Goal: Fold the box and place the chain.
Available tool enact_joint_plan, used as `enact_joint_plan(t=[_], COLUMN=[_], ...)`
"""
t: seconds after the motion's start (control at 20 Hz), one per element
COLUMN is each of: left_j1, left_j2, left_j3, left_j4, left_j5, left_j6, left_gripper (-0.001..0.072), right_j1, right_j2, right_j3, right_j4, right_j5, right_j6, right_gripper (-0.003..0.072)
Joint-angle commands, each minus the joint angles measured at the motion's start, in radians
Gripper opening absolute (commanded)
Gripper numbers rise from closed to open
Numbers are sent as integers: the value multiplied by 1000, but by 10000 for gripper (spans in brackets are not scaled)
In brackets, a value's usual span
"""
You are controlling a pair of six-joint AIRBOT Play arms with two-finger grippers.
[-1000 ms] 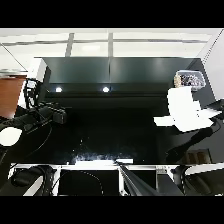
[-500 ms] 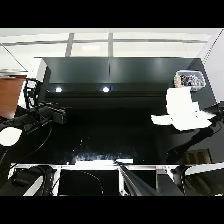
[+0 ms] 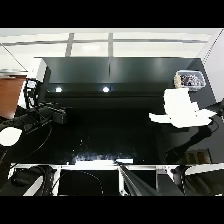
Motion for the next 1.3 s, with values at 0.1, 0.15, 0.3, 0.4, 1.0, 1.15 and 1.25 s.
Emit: enact_joint_plan(t=[0.1,0.15,0.3,0.4,1.0,1.15,1.25], left_j1=[0,0,0,0,-46,-102,-146], left_j2=[-1,-1,-1,-1,-34,-94,-151], left_j3=[0,0,0,0,0,0,0], left_j4=[0,0,0,0,-150,-221,-245], left_j5=[2,6,19,34,32,31,33], left_j6=[0,0,0,0,0,0,-1], left_gripper=[719,719,719,719,719,720,720], right_j1=[0,0,13,38,586,779,896], right_j2=[34,50,110,167,829,1020,1127], right_j3=[-5,-18,-87,-151,-731,-929,-1027], right_j4=[-13,-11,-5,3,236,287,306], right_j5=[26,24,20,9,-376,-581,-709], right_j6=[-19,-19,-19,-18,21,9,-9], right_gripper=[43,42,41,41,42,41,41])
